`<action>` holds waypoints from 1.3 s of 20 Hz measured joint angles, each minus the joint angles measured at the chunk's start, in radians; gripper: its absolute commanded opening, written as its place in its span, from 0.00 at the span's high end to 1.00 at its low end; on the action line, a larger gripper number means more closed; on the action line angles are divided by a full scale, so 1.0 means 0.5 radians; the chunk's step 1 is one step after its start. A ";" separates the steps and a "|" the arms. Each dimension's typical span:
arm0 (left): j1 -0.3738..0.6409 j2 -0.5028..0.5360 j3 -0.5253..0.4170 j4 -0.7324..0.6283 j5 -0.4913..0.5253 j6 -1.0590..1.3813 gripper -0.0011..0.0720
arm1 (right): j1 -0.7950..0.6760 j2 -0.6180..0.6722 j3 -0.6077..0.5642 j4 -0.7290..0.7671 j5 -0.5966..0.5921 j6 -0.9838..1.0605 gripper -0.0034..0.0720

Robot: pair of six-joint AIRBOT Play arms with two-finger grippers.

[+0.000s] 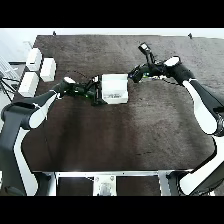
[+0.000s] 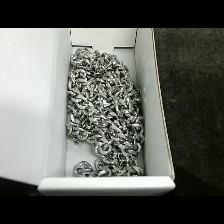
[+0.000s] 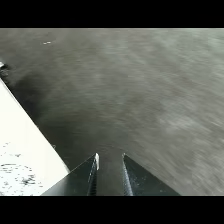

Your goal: Fold the box and place the chain.

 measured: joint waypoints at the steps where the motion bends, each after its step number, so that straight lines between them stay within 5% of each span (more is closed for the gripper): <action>1: 0.000 0.000 0.000 0.000 0.000 -0.001 0.50 | 0.005 -0.004 0.013 0.002 0.031 -0.016 0.70; 11: 0.000 0.000 0.000 0.000 0.000 0.000 0.50 | 0.087 -0.018 0.165 -0.031 0.575 -0.054 0.62; 15: 0.000 0.000 0.000 0.000 0.000 0.000 0.50 | 0.160 -0.041 0.173 -0.136 0.594 -0.053 0.62; 18: 0.000 0.000 0.000 0.000 0.000 0.000 0.50 | 0.204 -0.061 0.175 -0.175 0.589 -0.053 0.38; 26: 0.000 0.000 0.000 0.000 0.000 0.000 0.50 | 0.246 -0.071 0.170 -0.230 0.721 -0.105 0.38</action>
